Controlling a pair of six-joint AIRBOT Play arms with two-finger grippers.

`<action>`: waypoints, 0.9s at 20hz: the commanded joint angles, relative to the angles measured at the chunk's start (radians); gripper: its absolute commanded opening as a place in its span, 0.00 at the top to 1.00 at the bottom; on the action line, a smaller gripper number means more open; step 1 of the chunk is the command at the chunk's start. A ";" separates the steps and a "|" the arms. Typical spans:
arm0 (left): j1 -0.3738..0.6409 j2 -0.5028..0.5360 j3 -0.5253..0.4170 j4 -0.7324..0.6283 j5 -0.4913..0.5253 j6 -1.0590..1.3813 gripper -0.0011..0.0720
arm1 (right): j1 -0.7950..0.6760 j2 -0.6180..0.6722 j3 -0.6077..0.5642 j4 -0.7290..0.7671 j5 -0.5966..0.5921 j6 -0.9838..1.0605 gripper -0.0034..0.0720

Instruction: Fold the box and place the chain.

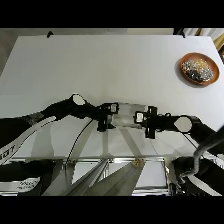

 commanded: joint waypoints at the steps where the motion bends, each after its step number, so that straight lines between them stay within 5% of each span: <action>1: 0.000 0.000 0.000 -0.001 -0.001 -0.003 0.61 | -0.008 0.020 0.000 -0.029 0.070 0.124 0.94; 8: 0.000 0.000 0.000 -0.001 -0.001 -0.003 0.61 | -0.201 0.222 0.000 -0.240 0.325 1.049 0.93; 18: 0.000 0.000 0.000 -0.001 0.000 -0.003 0.61 | -0.443 0.255 0.000 -0.370 0.320 1.304 0.94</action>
